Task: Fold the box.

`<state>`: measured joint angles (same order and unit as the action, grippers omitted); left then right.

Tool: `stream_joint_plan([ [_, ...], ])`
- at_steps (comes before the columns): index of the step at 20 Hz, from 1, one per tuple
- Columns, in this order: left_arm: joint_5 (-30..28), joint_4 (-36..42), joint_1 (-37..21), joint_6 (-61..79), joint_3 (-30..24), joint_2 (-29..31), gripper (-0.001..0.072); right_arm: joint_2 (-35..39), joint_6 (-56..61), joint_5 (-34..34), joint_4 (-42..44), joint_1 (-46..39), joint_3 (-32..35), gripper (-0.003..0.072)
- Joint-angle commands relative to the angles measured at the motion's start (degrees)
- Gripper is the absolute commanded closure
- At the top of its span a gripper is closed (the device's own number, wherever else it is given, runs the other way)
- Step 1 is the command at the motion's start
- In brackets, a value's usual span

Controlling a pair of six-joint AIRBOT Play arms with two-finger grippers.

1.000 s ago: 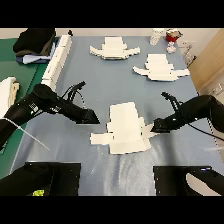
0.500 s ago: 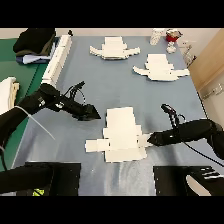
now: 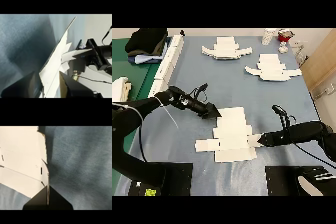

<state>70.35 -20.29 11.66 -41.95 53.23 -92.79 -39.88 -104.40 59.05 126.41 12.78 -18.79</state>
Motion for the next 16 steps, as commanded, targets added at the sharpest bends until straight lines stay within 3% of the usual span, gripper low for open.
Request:
stream_joint_plan([
  [1, 5.2, 0.9, 2.9, 2.3, 4.4, -5.6, 0.0475, 0.1, 0.0, -0.1, 0.1, 0.2, 0.0, 0.0687],
  [7, 10.8, -3.6, 4.0, 5.2, 6.9, -6.3, 0.0473, 0.1, 0.0, -0.1, 0.0, 0.2, 0.0, 0.0686],
  [11, 11.3, -5.0, 4.1, 6.2, 7.3, -6.3, 0.0483, 0.1, 0.0, -0.6, -0.1, 0.2, 0.0, 0.0686],
  [13, 11.9, -5.1, 4.4, 7.7, 7.5, -6.3, 0.0664, 0.0, 0.0, -0.6, -0.1, 0.2, 0.0, 0.0686],
  [16, 12.1, -5.0, 4.8, 8.1, 7.6, -6.3, 0.0665, 0.1, 0.0, -0.6, -0.1, 0.2, 0.0, 0.0685],
])
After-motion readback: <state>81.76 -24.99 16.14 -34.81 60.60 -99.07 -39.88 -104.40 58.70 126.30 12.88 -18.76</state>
